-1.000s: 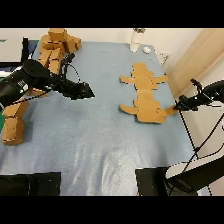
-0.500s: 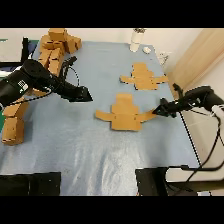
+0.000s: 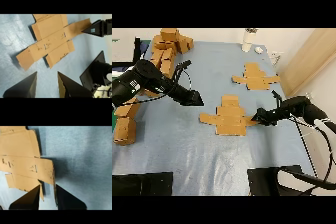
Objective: Fold the box.
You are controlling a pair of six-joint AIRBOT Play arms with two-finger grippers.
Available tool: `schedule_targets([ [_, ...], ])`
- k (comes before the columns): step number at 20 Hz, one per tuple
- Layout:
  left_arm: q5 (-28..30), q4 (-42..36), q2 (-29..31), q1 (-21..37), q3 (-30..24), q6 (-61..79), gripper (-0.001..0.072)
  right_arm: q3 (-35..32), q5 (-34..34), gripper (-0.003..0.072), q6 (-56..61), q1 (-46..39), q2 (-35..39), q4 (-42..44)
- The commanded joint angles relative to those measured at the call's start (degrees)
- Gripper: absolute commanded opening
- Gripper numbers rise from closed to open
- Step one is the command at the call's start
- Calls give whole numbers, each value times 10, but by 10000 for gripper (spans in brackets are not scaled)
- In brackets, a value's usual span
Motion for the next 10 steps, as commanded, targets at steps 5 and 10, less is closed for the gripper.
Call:
schedule_targets([
  [5, -13, -6, -1, 0, 0, -4, 395, 49, -21, 217, -51, 26, -78, 15],
  [10, -33, -15, -14, 5, 0, -4, 394, 87, -37, 42, -69, 82, -120, 24],
])
